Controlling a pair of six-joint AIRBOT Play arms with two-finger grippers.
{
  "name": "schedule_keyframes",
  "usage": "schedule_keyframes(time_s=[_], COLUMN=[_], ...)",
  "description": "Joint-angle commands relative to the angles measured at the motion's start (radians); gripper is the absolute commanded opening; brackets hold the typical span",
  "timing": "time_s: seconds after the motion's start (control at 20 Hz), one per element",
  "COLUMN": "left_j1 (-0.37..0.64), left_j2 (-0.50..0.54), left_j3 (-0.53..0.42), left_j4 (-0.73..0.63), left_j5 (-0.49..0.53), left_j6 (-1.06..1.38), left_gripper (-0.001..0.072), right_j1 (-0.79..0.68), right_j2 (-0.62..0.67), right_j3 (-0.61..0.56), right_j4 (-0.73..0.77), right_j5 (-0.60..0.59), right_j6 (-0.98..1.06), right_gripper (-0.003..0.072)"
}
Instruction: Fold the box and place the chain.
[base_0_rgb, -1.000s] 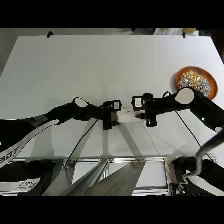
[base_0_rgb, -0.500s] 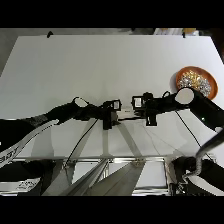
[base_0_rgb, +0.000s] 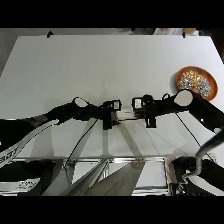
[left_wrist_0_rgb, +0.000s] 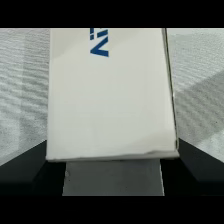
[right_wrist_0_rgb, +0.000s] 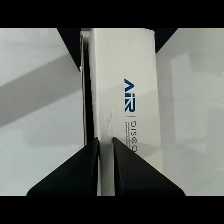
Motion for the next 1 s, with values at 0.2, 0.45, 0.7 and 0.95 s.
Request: schedule_keyframes(time_s=[0.2,0.45,0.7,0.95], left_j1=[0.000,0.000,0.000,0.000], left_j2=[0.000,0.000,0.000,0.000], left_j3=[0.000,0.000,0.000,0.000], left_j4=[0.000,0.000,0.000,0.000], left_j5=[0.000,0.000,0.000,0.000], left_j6=[0.000,0.000,0.000,0.000], left_gripper=[0.0208,0.0208,0.0208,0.0208], right_j1=[0.000,0.000,0.000,0.000], right_j2=[0.030,0.034,-0.026,-0.050], right_j3=[-0.011,-0.011,-0.011,-0.011], right_j4=[0.136,0.168,0.077,0.077], right_j5=[0.017,0.031,0.029,0.034], right_j6=[-0.001,0.000,0.076,0.080], right_gripper=[0.0323,0.0011,0.0011,0.0010])
